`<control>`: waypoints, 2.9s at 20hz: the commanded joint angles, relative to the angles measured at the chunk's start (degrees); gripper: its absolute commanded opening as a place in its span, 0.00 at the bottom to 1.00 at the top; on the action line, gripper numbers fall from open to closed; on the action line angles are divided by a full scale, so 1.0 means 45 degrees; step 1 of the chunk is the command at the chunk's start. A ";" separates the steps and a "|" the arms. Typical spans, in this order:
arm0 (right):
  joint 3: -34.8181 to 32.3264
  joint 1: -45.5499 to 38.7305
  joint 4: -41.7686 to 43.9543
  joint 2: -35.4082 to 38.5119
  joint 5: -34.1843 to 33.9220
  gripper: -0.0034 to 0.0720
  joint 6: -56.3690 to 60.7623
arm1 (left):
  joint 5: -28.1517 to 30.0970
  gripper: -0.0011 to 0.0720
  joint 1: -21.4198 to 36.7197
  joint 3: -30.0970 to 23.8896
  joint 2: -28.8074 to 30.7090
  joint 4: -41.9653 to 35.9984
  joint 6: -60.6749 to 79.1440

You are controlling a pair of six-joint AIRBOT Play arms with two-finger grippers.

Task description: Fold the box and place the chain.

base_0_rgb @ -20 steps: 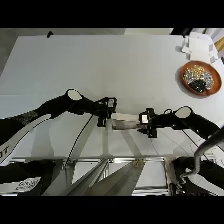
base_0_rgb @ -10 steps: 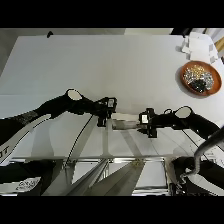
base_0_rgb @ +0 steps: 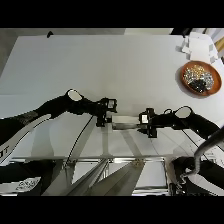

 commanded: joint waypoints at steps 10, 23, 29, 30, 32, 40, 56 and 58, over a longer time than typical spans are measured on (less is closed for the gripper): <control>-0.0005 -0.0005 0.0010 -0.0010 0.0010 0.47 0.0010 | -0.0408 0.72 0.1005 0.0005 0.3701 0.4065 -0.4614; -0.0005 -0.0005 0.0010 -0.0010 0.0010 0.47 0.0010 | -0.4333 0.02 -0.0374 -0.0262 0.6023 0.5129 -0.9238; -0.0005 -0.0005 0.0010 -0.0010 0.0010 0.47 0.0010 | -0.0991 0.02 -0.3633 -0.0432 0.5503 0.4566 -0.9821; -0.0005 -0.0005 0.0010 -0.0010 0.0010 0.47 0.0010 | -0.0141 0.02 -0.3968 -0.0432 0.5231 0.4493 -0.9821; -0.0005 -0.0005 0.0010 -0.0010 0.0010 0.47 0.0010 | 0.1579 0.02 -0.4260 -0.0432 0.4619 0.4449 -0.9874; -0.0005 -0.0005 0.0010 -0.0010 0.0010 0.47 0.0010 | 0.8553 0.02 -0.4172 -0.0432 0.3648 0.4367 -1.3823; -0.0005 -0.0005 0.0010 -0.0010 0.0010 0.47 0.0010 | 0.8869 0.02 -0.4177 -0.0432 0.2137 0.4371 -1.4688; -0.0005 -0.0005 0.0010 -0.0010 0.0010 0.47 0.0010 | 0.8854 0.02 -0.4177 -0.0437 0.1943 0.4371 -1.4688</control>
